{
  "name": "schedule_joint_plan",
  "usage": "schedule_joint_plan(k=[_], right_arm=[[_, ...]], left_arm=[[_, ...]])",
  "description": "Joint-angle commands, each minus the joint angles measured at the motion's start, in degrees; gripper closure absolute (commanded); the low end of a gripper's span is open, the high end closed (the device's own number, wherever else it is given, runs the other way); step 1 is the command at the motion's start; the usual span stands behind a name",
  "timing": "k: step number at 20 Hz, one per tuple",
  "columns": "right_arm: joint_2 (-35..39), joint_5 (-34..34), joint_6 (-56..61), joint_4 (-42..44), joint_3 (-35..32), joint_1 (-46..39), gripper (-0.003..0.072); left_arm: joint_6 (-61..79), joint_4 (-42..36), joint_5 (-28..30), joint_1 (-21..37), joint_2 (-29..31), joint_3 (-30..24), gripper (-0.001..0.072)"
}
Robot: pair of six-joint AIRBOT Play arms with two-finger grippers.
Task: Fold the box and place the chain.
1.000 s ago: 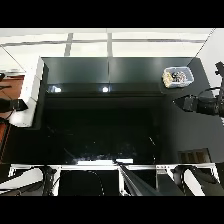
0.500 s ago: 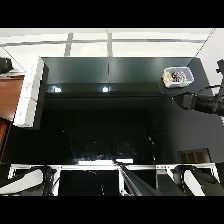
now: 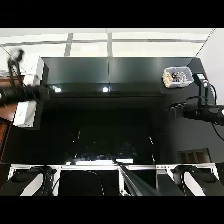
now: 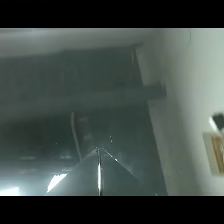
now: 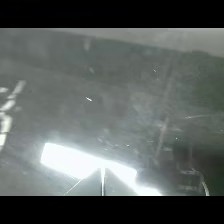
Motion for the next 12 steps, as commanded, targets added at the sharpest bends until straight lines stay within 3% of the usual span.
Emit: schedule_joint_plan(k=[1, 12], right_arm=[[0.04, -0.66, 0.00, -2.78, -0.48, 0.63, 0.0668], [0.04, -0.63, 0.00, -2.78, -0.48, 0.63, 0.0668]], left_arm=[[0.26, 2.82, 4.33, -1.40, 8.41, -12.41, 0.0682], [0.33, 2.71, 4.70, -0.87, 9.60, -12.72, 0.0682]])
